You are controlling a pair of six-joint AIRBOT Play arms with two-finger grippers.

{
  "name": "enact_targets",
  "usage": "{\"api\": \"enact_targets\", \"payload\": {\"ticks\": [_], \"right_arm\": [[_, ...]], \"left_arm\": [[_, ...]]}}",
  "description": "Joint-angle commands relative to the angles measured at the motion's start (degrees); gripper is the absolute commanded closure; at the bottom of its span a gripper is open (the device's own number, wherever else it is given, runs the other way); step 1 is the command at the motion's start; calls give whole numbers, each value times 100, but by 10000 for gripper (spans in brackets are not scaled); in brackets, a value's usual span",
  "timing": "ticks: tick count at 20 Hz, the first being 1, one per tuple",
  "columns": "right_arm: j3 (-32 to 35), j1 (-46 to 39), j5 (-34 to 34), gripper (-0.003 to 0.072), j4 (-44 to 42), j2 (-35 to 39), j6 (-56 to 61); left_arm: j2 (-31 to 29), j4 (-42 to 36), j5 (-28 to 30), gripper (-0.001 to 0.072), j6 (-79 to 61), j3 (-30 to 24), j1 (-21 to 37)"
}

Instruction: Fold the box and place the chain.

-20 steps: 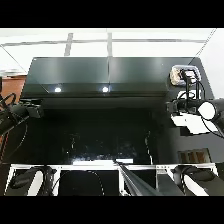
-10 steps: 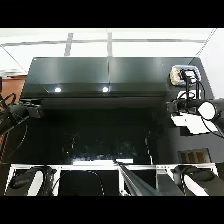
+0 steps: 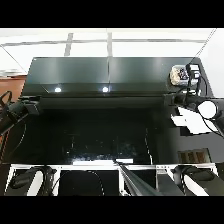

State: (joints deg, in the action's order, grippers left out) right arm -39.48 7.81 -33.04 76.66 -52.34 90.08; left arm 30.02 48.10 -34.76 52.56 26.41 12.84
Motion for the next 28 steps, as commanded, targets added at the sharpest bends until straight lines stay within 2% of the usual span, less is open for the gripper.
{"api": "enact_targets", "payload": {"ticks": [1,3,6,10,12,14,17,19,22,26,27,28], "right_arm": [[2,74,1152,-34,-743,-308,22],[-155,-264,916,-34,-448,-632,31],[-929,-2138,-57,-34,398,-1043,251],[-1860,-5090,-330,-34,428,-1534,223],[-2260,-6074,-590,-34,398,-1886,131],[-2964,-6686,-1322,-34,-74,-2616,-422],[-4422,-6994,-3274,-34,-977,-4037,-2277],[-4927,-6933,-4175,-34,-1014,-4693,-3222],[-4944,-6651,-4454,-34,-1064,-5010,-4614],[-4944,-6343,-4347,-34,-1215,-5189,-4988],[-4944,-6277,-4371,42,-1213,-5200,-4988],[-4944,-6229,-4400,206,-1211,-5193,-4983]], "left_arm": [[358,-273,623,1,87,-92,0],[750,-275,396,-6,236,-85,0],[1097,-249,22,-4,212,-87,0],[1207,-251,-11,-2,168,-92,0],[1207,-284,-42,-2,197,-92,0],[1207,-271,-39,-2,190,-92,0],[1204,-273,-39,-2,190,-92,0],[1204,-273,-42,-2,192,-92,0],[1204,-243,-142,-2,188,-92,0],[1204,-229,-151,-1,190,-92,0],[1204,-232,-157,-2,190,-92,0],[1204,-232,-184,-2,190,-92,0]]}}
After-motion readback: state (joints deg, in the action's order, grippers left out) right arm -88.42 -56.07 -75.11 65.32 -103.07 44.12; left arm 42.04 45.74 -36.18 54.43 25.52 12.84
